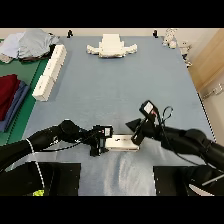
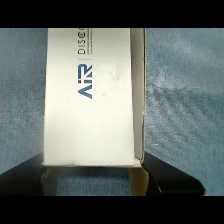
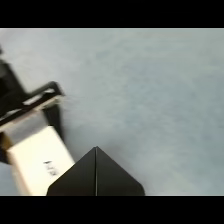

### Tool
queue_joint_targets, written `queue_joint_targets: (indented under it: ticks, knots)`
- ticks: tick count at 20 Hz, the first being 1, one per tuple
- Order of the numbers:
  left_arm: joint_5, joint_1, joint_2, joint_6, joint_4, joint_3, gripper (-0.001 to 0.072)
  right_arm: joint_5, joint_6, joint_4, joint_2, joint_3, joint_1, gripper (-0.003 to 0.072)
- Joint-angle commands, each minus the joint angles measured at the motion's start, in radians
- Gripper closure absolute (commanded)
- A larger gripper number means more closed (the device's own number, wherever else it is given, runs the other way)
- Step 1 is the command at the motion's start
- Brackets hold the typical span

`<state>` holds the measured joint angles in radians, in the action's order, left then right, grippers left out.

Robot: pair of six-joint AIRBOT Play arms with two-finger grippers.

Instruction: Fold the box.

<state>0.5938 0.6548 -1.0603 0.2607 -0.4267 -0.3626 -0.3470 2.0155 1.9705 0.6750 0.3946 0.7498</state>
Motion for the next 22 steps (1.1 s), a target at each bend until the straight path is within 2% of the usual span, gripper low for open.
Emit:
queue_joint_targets:
  ticks: [1,5,9,13,19,22]
  knots:
    - [0.0,0.0,0.0,0.0,0.0,-0.001,0.0198,-0.299,-0.133,-0.3,0.112,0.212,-0.229,0.068]
    - [0.0,0.0,0.0,0.0,0.0,-0.001,0.0198,-0.532,-0.306,-0.414,0.312,0.443,-0.411,0.068]
    - [0.0,0.0,0.0,0.0,0.0,-0.001,0.0198,-0.754,-0.36,-0.43,0.49,0.571,-0.496,0.068]
    - [0.0,0.0,0.0,0.0,0.0,-0.001,0.0198,-0.76,-0.359,-0.43,0.543,0.574,-0.5,0.068]
    - [-0.005,-0.002,0.002,-0.002,0.001,-0.001,0.0198,-0.761,-0.359,-0.43,0.546,0.574,-0.5,0.068]
    - [-0.007,-0.021,0.04,-0.145,-0.017,-0.01,0.0198,-0.761,-0.359,-0.43,0.546,0.574,-0.5,0.068]
